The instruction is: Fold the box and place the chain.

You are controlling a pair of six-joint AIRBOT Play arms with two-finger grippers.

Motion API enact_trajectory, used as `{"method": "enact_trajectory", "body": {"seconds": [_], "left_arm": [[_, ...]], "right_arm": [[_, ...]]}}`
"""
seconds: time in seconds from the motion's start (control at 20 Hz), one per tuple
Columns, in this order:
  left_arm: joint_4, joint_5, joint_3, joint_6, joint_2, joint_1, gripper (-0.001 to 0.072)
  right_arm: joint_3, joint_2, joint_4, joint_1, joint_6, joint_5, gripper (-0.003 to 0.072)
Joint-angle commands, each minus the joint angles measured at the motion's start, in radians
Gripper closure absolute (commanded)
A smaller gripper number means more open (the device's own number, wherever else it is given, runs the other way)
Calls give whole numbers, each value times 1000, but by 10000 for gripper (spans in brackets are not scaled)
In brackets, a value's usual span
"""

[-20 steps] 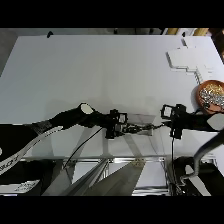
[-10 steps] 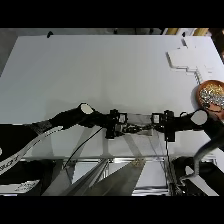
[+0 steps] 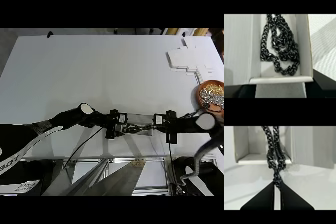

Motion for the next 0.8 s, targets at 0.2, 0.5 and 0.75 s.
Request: {"method": "enact_trajectory", "body": {"seconds": [0.2,0.5,0.75], "left_arm": [[0,0,0,0,0,1,364],[0,0,0,0,0,1,364],[0,0,0,0,0,1,364]], "right_arm": [[1,332,431,1,57,107,672],[0,300,603,104,56,-50,672],[1,157,496,336,57,-246,671]]}}
